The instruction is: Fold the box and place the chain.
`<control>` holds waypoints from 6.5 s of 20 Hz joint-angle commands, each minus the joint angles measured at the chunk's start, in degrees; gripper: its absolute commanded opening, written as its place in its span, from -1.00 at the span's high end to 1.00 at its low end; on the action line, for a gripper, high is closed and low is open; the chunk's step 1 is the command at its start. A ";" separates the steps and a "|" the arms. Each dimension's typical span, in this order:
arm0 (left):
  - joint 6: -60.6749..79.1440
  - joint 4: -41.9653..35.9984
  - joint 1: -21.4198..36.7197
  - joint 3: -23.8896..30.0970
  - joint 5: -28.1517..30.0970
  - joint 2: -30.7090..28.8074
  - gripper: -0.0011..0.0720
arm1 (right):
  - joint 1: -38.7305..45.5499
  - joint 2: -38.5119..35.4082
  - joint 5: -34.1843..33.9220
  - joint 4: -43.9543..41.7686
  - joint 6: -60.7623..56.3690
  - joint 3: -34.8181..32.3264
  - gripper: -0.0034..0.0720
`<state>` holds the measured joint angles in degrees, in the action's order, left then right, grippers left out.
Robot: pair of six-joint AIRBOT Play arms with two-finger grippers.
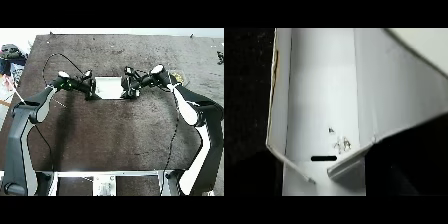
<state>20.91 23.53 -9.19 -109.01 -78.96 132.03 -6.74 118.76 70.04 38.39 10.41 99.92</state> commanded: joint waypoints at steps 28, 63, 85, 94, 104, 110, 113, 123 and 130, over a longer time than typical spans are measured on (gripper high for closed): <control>-0.02 0.00 0.07 0.02 0.11 0.00 -0.27 | -1.07 -4.22 -10.56 -9.88 -5.77 0.00 0.88; -0.02 -0.02 0.07 0.02 0.13 0.00 -0.27 | 1.40 -13.99 -2.56 10.93 -12.76 -8.52 -0.98; -0.02 0.00 0.07 0.02 0.13 0.00 -0.27 | -4.39 -10.23 -13.53 3.80 -2.71 -12.66 0.32; -0.02 0.00 0.07 0.02 0.11 0.00 -0.27 | -4.44 -8.37 -13.97 -2.64 2.49 -12.66 -0.11; -0.02 0.00 0.07 0.02 0.11 0.00 -0.27 | -4.35 -7.54 -15.26 -0.66 2.47 -12.66 -0.48; -0.02 0.00 0.07 0.02 0.13 -0.02 -0.27 | -3.87 -8.31 -15.45 1.88 -1.22 -12.41 0.38; -0.02 0.00 0.07 0.02 0.13 0.00 -0.27 | -3.72 -10.60 -15.45 9.20 -8.00 -12.41 0.38; -0.02 0.00 0.07 0.02 0.13 0.00 -0.27 | 1.86 -24.15 -14.38 17.55 -52.48 -12.44 0.88; -0.02 0.00 0.07 0.02 0.13 -0.02 -0.27 | 13.33 -24.13 -7.93 12.48 -70.23 -17.81 0.88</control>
<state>20.86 23.51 -9.19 -109.01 -78.87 132.03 3.05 94.41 60.49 54.24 -52.80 84.93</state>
